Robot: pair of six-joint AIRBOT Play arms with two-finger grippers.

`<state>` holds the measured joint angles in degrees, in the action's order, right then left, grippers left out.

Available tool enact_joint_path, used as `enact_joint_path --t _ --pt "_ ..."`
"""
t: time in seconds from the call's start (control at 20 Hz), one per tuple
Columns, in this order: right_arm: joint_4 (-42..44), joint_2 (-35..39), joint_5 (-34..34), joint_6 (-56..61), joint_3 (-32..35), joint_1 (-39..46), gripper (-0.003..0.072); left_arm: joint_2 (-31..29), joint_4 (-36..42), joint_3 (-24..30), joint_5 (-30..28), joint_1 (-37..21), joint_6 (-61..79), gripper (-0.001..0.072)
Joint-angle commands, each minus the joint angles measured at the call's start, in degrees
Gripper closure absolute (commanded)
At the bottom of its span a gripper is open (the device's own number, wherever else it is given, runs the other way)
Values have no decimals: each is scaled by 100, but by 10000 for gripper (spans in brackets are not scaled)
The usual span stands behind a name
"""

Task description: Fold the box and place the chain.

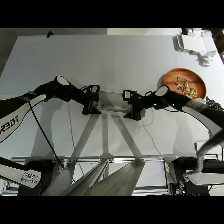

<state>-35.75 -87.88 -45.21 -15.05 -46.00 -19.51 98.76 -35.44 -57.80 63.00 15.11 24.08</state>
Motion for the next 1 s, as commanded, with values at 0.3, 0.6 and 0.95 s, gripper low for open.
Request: enact_joint_path --t 0.3,0.6,0.95 --pt "-1937 1005 92 1663 -7 0 48 2 -11 -2 24 0 7 568" --pt "-2400 1821 87 2656 -7 0 636 2 -11 -2 24 0 7 568" --pt "-549 1965 37 3154 -7 -7 681 2 -13 -2 24 0 7 568"
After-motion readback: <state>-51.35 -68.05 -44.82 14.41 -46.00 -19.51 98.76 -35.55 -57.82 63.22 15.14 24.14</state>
